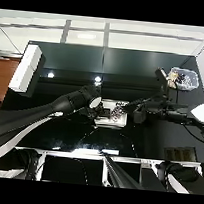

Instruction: Fold the box and place the chain.

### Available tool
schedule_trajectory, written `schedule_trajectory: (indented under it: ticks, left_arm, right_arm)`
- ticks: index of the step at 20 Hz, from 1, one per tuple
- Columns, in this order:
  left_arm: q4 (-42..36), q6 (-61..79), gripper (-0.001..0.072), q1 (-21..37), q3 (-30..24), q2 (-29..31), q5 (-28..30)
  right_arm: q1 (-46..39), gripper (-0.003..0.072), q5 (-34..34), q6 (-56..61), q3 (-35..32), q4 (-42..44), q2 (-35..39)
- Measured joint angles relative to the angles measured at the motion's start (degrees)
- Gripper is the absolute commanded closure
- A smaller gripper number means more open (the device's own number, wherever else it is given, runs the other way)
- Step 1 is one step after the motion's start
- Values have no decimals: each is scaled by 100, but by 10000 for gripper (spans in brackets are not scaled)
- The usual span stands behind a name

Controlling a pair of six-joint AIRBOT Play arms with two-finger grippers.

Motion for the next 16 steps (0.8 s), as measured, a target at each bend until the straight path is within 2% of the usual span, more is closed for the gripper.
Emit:
schedule_trajectory:
  ticks: [5, 11, 16]
  left_arm:
    - [7, 0, 680, 0, 0, 0, 11]
    - [2, 0, 679, 0, 0, 0, 9]
    - [7, -4, 679, 13, -4, 0, 103]
  right_arm:
    - [-352, 312, 85, 269, 72, -442, -55]
    - [-1829, 312, 944, 369, 251, -1005, 164]
    - [-2227, 312, 1381, 402, 210, -1178, 212]
